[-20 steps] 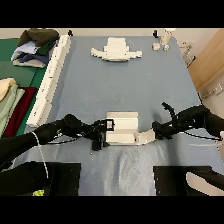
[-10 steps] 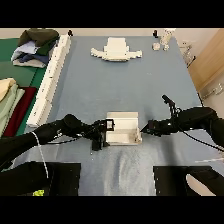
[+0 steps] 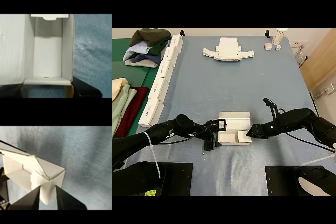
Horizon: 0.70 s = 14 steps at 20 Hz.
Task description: Fold the box.
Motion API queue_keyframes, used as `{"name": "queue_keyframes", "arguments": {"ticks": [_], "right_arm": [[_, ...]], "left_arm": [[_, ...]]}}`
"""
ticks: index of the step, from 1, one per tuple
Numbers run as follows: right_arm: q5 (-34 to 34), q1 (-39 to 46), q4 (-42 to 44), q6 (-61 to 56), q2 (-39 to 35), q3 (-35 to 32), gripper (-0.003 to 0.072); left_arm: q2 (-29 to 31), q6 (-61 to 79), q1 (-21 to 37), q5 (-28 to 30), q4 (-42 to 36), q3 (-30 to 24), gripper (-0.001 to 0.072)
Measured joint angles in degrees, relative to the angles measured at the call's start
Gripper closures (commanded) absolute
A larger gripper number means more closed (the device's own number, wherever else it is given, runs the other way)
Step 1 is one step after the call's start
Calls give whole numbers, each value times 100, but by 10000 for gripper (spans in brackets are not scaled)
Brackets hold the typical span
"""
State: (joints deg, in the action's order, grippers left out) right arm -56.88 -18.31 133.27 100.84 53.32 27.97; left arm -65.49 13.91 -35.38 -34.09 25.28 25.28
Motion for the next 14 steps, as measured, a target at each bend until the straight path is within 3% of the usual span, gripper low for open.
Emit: {"name": "queue_keyframes", "arguments": {"ticks": [7, 14], "right_arm": [[9, -1193, -1926, -2146, 153, 730, 374], [-1064, -2638, -3862, -4551, 1248, 1947, 374]], "left_arm": [[0, 0, 0, 2, 0, 0, 288], [0, 0, 0, 2, 0, 0, 288]]}}
